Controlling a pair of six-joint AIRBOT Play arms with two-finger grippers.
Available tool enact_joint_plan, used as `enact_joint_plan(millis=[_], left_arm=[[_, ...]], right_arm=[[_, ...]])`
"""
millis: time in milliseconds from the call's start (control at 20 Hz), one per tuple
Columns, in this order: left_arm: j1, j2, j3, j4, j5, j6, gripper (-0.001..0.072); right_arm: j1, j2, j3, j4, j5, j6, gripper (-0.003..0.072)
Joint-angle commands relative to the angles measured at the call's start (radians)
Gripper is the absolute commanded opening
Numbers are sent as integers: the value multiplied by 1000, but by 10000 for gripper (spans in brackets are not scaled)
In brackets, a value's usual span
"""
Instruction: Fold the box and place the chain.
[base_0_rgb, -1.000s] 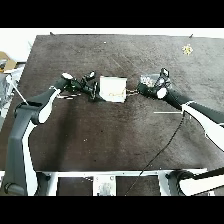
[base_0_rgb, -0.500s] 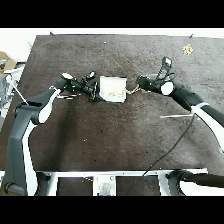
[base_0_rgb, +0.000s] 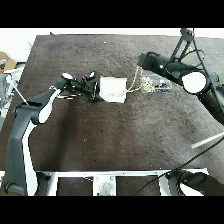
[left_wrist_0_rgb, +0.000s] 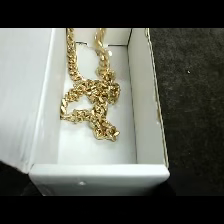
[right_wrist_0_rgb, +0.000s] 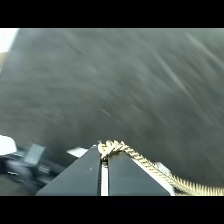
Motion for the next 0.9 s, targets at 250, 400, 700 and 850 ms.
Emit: enact_joint_plan(millis=[250,400,700,850], left_arm=[[1,0,0,26,0,0,464],[1,0,0,25,1,0,464],[1,0,0,25,1,0,464],[1,0,0,25,1,0,464]], right_arm=[[184,-169,151,11,-153,-25,8],[200,-257,155,19,-116,-3,7],[198,-353,37,16,-82,34,7],[190,-390,23,15,-80,33,11]])
